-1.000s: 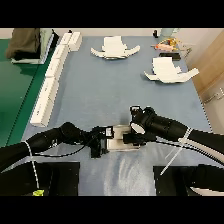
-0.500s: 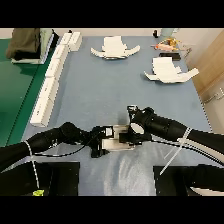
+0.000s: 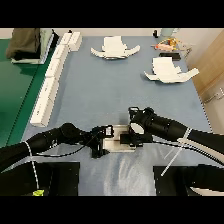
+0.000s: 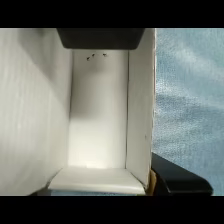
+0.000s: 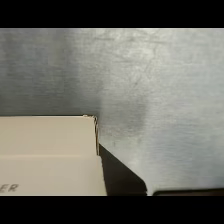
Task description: Fold the box.
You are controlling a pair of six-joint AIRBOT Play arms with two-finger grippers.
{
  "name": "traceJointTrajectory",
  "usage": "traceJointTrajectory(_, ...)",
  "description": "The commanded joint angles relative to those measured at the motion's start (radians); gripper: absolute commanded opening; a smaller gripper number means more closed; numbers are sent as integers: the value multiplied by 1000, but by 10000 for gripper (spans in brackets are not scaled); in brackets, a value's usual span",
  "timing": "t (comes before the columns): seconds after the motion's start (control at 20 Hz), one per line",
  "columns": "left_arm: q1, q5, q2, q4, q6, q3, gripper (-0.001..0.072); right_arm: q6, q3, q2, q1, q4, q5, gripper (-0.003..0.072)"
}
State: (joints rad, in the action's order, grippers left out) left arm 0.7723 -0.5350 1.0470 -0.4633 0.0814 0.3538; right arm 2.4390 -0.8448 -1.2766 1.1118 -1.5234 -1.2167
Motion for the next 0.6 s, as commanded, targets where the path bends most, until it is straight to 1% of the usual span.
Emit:
traceJointTrajectory(0.0, -1, 4, 0, -16, -30, -1, 701, 26, 1, 0, 0, -22, -42, 5)
traceJointTrajectory(0.3, -1, 1, 0, -17, -27, -1, 701, 48, 1, 0, -1, -67, -31, 5)
traceJointTrajectory(0.55, 1, 0, 0, -17, -24, -1, 700, 48, 1, 0, 0, -65, 27, 5)
